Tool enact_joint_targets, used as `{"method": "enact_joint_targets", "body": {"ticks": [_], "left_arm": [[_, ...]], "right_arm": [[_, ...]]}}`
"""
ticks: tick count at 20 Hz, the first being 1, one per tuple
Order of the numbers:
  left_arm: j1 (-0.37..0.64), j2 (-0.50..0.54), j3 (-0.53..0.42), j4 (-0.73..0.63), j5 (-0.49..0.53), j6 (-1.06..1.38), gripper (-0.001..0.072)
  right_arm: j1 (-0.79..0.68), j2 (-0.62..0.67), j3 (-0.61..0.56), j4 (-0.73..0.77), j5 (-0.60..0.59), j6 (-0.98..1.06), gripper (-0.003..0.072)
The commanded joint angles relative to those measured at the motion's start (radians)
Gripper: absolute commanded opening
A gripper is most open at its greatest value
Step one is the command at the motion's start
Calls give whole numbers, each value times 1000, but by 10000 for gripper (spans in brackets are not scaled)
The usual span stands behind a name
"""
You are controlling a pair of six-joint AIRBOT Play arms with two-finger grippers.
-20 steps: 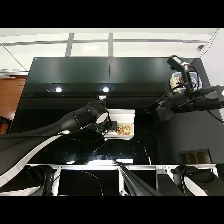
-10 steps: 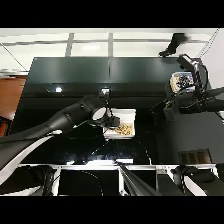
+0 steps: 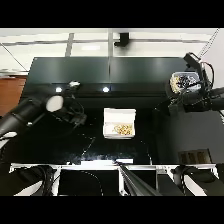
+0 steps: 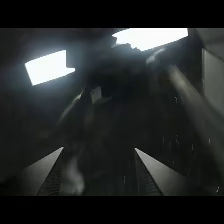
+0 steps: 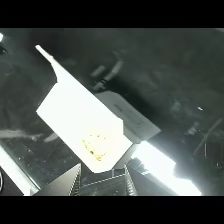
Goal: Fold the box and place the chain.
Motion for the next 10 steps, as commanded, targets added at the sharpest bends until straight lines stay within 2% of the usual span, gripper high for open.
{"method": "enact_joint_targets", "body": {"ticks": [1,2,3,4,5,6,7,9,10], "left_arm": [[212,70,-195,-586,283,581,510],[234,63,-232,-753,284,851,510],[238,51,-259,-853,267,1083,510],[229,37,-270,-885,255,1236,510],[212,23,-270,-881,257,1344,516],[193,7,-269,-889,264,1472,643],[170,-6,-268,-895,272,1601,714],[117,-32,-268,-871,287,1832,714],[96,-47,-268,-861,325,1923,714]], "right_arm": [[-48,1,0,-1,5,17,339],[-51,1,0,-1,5,17,339],[-51,1,0,-2,4,17,339],[-51,1,0,-2,5,16,340],[-51,1,0,-3,4,16,339],[-51,1,0,-4,4,16,339],[-51,1,0,-4,3,16,339],[-51,1,0,-4,0,16,339],[-51,1,0,-4,0,16,339]]}}
